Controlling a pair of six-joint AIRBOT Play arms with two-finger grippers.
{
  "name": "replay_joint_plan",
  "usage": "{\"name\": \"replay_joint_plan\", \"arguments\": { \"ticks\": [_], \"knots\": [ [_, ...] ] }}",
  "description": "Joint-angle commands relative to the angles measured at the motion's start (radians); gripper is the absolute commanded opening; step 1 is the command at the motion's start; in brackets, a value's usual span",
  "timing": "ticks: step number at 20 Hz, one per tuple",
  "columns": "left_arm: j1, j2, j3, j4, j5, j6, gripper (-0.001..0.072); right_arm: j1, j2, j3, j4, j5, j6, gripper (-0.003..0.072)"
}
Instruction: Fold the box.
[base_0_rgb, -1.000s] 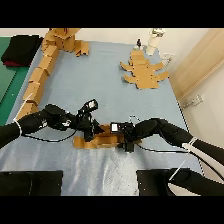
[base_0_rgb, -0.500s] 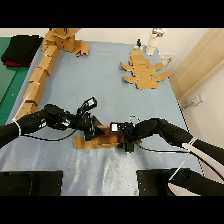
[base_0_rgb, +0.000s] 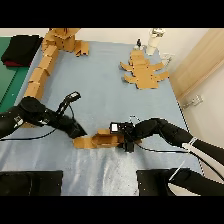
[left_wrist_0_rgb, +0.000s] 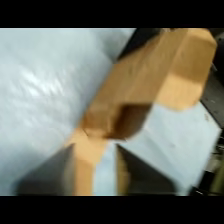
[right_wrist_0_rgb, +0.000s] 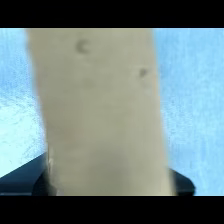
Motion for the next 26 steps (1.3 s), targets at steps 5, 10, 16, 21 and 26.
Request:
{"name": "replay_joint_plan", "arguments": {
  "ticks": [5,10,16,21,26],
  "knots": [
    [-0.276,0.050,-0.078,-0.231,0.103,-0.554,0.0010,0.000,0.000,-0.001,-0.004,0.000,0.000,0.0503],
    [-0.367,0.000,-0.077,-0.475,0.558,-0.417,0.0010,0.000,0.000,-0.001,-0.003,-0.001,0.000,0.0504],
    [-0.367,-0.108,-0.036,-0.568,0.722,-0.266,0.0010,0.000,0.000,-0.001,-0.003,-0.002,0.000,0.0503],
    [-0.367,-0.229,-0.007,-0.446,0.686,-0.332,0.0009,0.000,0.000,-0.001,-0.003,-0.002,0.000,0.0503],
    [-0.367,-0.277,0.018,-0.288,0.624,-0.470,0.0010,0.000,0.000,-0.001,-0.003,-0.003,0.000,0.0504]
  ]
}}
